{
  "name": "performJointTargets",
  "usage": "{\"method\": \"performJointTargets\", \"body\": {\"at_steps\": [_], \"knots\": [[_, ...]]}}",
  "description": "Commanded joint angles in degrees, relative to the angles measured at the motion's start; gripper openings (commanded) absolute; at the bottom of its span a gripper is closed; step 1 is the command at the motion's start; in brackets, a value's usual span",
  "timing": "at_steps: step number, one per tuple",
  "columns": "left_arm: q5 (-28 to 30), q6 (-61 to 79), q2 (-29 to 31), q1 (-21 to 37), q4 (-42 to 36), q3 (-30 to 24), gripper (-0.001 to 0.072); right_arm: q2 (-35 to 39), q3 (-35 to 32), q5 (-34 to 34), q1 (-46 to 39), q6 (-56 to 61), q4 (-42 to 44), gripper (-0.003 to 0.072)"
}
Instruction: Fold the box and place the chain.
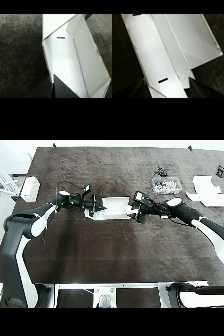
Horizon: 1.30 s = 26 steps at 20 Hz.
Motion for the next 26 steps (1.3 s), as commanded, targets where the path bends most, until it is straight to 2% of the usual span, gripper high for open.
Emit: {"method": "performJointTargets", "body": {"at_steps": [1, 8, 13, 26], "knots": [[-0.17, 0.0, 0.0, 0.02, 0.17, -0.02, 0.0022, -0.57, 0.76, 0.79, -0.72, -1.73, 2.01, 0.0644], [-0.22, 0.0, 0.0, 0.02, 0.24, -0.02, 0.0022, -6.73, 8.2, 11.34, -3.39, -1.75, 2.23, 0.0644], [-0.59, 0.0, 0.0, 0.02, 0.61, -0.02, 0.0022, -9.77, 12.28, 15.06, -4.76, -1.75, 0.76, 0.0645], [-0.57, 0.0, 0.0, 0.02, 0.63, -0.02, 0.0022, -15.82, 16.0, 23.32, -5.2, -3.72, 0.76, 0.0645]]}}
